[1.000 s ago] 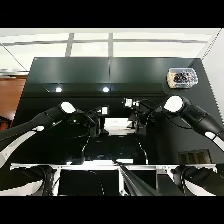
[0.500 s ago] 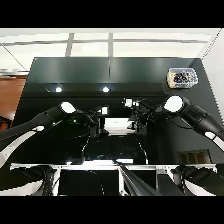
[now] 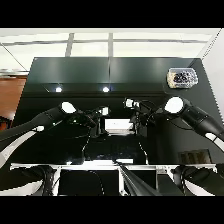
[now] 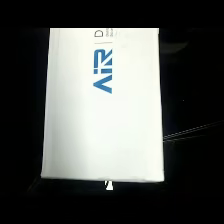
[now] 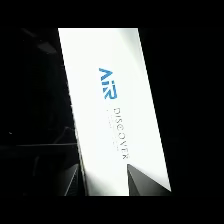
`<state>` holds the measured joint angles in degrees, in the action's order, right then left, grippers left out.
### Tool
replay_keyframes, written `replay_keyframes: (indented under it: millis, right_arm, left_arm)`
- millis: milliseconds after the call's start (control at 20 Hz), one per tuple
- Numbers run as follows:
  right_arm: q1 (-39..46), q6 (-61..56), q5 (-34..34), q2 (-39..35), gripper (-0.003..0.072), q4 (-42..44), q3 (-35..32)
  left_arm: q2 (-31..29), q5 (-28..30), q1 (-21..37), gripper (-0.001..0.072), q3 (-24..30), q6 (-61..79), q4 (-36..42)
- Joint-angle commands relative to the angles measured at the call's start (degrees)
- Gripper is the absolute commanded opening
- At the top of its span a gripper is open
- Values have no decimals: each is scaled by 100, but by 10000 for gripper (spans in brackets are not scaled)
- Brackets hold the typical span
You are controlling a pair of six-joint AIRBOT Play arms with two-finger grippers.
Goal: Fold the box and place the chain.
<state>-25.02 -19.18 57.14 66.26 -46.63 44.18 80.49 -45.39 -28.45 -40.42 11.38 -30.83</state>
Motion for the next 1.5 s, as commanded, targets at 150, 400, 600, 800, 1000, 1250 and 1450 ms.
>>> replay_keyframes:
  millis: [150,400,600,800,1000,1250,1450]
  right_arm:
    - [431,-2719,962,-649,34,74,323]
    - [750,-3261,1034,-595,7,1805,-437]
    - [750,-3486,-295,-146,10,3283,-975]
    - [750,-3628,-450,273,15,3150,-975]
    - [750,-4192,-586,339,15,2299,-975]
    - [649,-4435,-841,350,15,1847,-975]
    - [459,-4472,-1045,350,15,1849,-973]
  left_arm:
    - [0,13,0,354,-4,-2,0]
    - [0,13,0,355,-4,-2,0]
    - [0,13,0,355,-4,-2,0]
    - [0,15,0,354,-4,-2,0]
    - [0,15,0,355,-4,-2,0]
    - [0,22,2,355,-4,-2,2]
    - [0,20,0,355,-4,-2,0]
